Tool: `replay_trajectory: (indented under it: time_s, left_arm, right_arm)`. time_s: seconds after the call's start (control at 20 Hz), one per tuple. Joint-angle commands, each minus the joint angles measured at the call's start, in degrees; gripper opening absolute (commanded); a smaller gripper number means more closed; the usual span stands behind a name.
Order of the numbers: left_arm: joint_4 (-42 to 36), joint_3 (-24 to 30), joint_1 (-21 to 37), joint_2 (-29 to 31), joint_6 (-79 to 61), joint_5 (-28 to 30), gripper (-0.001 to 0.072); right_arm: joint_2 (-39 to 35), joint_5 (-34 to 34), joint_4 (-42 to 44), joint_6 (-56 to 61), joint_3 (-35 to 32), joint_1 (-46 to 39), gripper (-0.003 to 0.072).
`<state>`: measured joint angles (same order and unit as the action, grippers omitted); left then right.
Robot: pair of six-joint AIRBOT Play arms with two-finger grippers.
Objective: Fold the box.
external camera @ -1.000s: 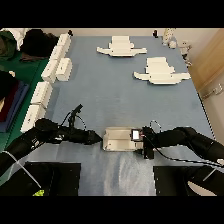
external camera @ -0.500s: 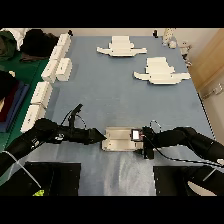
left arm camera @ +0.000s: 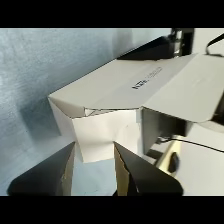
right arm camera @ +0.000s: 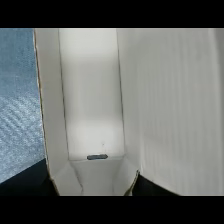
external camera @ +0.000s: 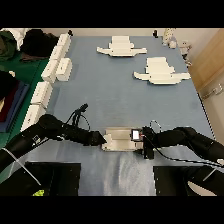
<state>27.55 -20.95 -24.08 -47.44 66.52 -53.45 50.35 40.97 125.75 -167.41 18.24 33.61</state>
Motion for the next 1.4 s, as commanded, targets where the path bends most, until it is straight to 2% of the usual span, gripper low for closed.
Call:
replay_trajectory:
  time_s: [0.0,0.3,0.5,0.95,1.35]
  left_arm:
    - [14.86,-4.68,-9.01,-0.35,17.2,5.33,0.0361]
    - [33.2,-12.46,-21.0,-4.57,42.45,6.49,0.0361]
    - [42.64,-17.79,-26.91,-9.38,54.62,4.07,0.0361]
    - [52.3,-27.19,-34.38,-20.28,67.34,-5.99,0.036]
    - [55.08,-31.39,-35.26,-27.12,73.57,-6.69,0.036]
  right_arm:
    - [0.0,0.0,0.0,0.0,0.02,0.04,0.0511]
    - [0.0,0.0,0.0,0.02,0.02,0.04,0.0511]
    - [0.0,0.0,0.0,0.0,0.02,0.04,0.0512]
    - [0.0,0.0,0.0,0.0,0.02,0.04,0.0511]
    - [0.0,0.0,0.0,0.0,0.02,0.04,0.0511]
